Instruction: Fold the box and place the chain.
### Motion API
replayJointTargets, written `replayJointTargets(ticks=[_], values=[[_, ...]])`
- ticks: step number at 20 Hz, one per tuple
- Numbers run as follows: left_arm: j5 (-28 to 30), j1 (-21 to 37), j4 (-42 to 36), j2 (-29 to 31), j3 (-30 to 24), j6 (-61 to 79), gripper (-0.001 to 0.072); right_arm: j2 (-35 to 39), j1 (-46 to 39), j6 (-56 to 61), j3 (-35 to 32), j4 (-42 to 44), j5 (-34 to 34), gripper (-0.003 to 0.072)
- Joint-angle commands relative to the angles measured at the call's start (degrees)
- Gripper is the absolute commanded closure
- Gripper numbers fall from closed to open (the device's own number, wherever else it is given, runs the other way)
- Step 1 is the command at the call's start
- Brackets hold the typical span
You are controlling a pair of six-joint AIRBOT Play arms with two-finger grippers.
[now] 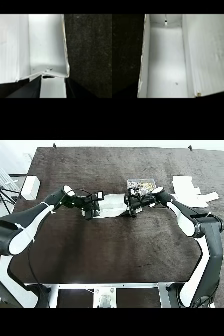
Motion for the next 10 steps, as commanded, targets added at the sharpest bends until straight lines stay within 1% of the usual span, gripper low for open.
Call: replayJointTargets(ticks=[1,2,7,9,10], values=[[0.8,-0.2,-1.2,0.0,0.0,0.2,0.0455,0.0,0.1,0.0,0.0,0.2,0.0,0.0105],[0.8,-0.2,-1.5,-0.1,0.0,0.3,0.0581,0.0,0.0,0.0,0.0,0.2,0.0,0.0105],[0.7,-0.2,-4.3,-0.1,0.0,1.7,0.0579,0.0,0.0,0.0,0.0,0.2,0.0,0.0104],[0.5,-0.2,-4.3,-0.3,0.0,1.7,0.0577,0.0,0.0,0.0,0.0,0.2,0.0,0.0105],[0.0,-0.2,-4.5,-0.6,0.0,2.0,0.0506,0.0,0.0,0.0,0.0,0.2,0.0,0.0105]])
